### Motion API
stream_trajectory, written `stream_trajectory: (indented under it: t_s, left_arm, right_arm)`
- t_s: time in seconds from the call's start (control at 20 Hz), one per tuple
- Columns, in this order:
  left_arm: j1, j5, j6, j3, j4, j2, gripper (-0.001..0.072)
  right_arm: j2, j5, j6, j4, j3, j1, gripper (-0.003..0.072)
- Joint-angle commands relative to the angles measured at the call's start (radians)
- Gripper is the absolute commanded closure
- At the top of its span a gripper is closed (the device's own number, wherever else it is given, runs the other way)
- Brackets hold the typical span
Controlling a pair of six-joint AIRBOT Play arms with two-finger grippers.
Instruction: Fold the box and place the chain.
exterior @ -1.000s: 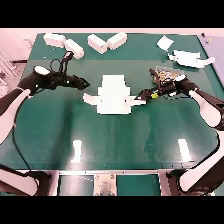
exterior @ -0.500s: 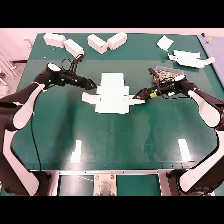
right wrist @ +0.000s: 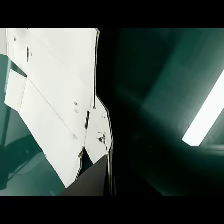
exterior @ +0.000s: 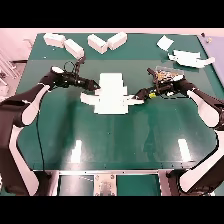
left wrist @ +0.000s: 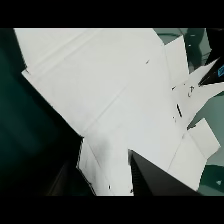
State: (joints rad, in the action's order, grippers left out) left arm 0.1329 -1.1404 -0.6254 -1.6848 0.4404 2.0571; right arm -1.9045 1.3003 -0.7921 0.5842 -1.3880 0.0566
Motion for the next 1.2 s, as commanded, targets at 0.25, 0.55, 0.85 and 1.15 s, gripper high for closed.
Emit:
stream_trajectory:
  t_s: [0.25,0.55,0.85,1.15]
  left_arm:
    - [0.055,-0.003,0.005,-0.061,-0.005,0.062,0.0352]
    - [0.056,-0.012,0.006,-0.089,0.008,0.073,0.0405]
    - [0.056,-0.012,0.017,-0.090,0.024,0.072,0.0405]
    - [0.040,-0.024,0.024,-0.090,0.031,0.072,0.0532]
  right_arm:
    - [-0.001,0.000,0.000,0.000,0.000,-0.001,0.0688]
    - [-0.001,0.000,0.000,0.003,0.000,-0.001,0.0688]
    - [-0.001,0.000,0.008,0.010,0.000,-0.001,0.0688]
    - [-0.001,0.000,0.008,0.023,0.000,-0.001,0.0687]
